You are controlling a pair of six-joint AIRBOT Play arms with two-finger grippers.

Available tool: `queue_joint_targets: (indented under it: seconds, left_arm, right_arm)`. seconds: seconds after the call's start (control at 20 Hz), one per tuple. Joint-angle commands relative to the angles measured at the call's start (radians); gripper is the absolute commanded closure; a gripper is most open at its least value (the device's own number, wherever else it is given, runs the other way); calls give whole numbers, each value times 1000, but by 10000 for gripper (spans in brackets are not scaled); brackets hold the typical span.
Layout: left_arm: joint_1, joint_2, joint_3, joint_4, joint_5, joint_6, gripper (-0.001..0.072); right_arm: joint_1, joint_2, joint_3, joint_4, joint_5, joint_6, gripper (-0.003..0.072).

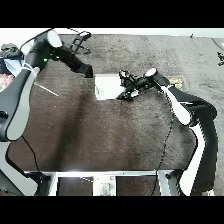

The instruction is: Fold the box and place the chain.

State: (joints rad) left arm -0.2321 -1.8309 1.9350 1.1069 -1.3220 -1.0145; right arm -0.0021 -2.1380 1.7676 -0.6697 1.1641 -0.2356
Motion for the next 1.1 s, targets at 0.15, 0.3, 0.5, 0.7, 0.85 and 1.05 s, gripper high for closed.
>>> queue_joint_targets:
  seconds: [0.15,0.3,0.5,0.7,0.85,1.05]
  left_arm:
    - [149,6,-204,-257,154,444,152]
    - [151,6,-213,-333,177,442,152]
    - [167,-27,-266,-513,188,652,152]
    - [182,-152,-265,-646,140,889,152]
    - [180,-206,-266,-671,75,1093,152]
    - [177,-235,-266,-666,10,1374,-11]
  right_arm:
    - [0,0,0,0,0,0,417]
    - [0,0,0,0,-1,0,417]
    - [0,0,0,0,-1,0,417]
    - [0,0,0,0,-1,0,417]
    - [0,0,0,0,-1,0,417]
    - [0,0,0,0,-1,0,417]
